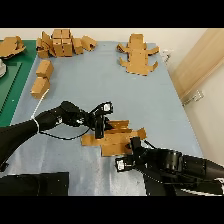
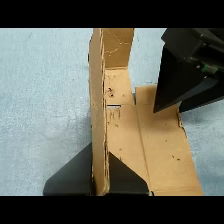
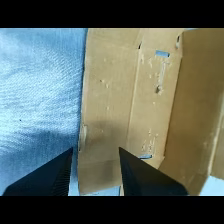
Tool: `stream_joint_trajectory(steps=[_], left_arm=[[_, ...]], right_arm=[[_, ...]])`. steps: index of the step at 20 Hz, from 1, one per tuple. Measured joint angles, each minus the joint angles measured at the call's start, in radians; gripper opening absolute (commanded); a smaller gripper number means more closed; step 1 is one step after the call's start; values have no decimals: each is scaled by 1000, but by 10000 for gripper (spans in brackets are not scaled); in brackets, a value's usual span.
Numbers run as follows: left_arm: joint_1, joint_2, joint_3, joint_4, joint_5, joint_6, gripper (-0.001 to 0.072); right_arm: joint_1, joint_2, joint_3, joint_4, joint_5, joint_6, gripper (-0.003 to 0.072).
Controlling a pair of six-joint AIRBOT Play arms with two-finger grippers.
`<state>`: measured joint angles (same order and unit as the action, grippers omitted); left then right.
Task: Fold the box.
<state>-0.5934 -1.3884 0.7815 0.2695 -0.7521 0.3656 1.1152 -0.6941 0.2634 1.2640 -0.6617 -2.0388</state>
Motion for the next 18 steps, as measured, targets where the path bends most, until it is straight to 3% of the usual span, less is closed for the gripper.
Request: stream_joint_trajectory(steps=[13,18], left_arm=[[0,0,0,0,0,0,13],[0,0,0,0,0,0,13]], right_arm=[[0,-9,44,-109,2,97,465],[0,-9,47,-212,12,258,467]])
